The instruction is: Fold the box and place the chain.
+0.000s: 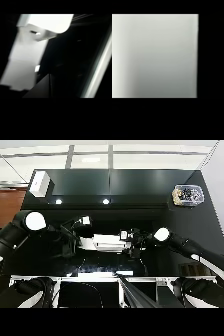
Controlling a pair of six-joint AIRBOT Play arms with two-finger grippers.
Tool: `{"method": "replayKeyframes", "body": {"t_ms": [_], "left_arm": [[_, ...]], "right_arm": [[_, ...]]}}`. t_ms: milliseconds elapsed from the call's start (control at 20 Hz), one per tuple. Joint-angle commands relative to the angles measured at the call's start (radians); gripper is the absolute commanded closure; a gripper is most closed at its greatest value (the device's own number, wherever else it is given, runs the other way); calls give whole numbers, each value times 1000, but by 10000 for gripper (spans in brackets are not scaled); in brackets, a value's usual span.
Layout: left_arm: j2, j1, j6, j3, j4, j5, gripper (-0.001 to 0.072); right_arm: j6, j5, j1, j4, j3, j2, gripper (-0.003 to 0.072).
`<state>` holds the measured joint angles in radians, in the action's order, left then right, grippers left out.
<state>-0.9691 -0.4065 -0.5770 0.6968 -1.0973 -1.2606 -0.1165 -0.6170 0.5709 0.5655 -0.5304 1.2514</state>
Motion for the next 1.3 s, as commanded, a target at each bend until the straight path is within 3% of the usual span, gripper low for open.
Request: {"method": "replayKeyframes", "body": {"t_ms": [0,200,400,500,750,1000,1250], "left_arm": [[26,-6,-96,-137,311,-9,683],[26,-11,100,-256,621,292,682],[3,-11,287,-256,883,669,681],[-27,-11,390,-245,940,772,682],[-164,-11,336,-152,762,711,682],[-332,-11,203,-22,477,428,682],[-375,-10,142,38,351,410,682]], "right_arm": [[-1,3,6,14,1,0,505],[0,4,6,14,1,0,505],[0,4,6,14,1,0,505],[0,4,6,14,1,0,506],[0,4,6,14,1,0,506],[0,5,6,14,1,0,505],[0,5,6,14,1,0,505]]}}
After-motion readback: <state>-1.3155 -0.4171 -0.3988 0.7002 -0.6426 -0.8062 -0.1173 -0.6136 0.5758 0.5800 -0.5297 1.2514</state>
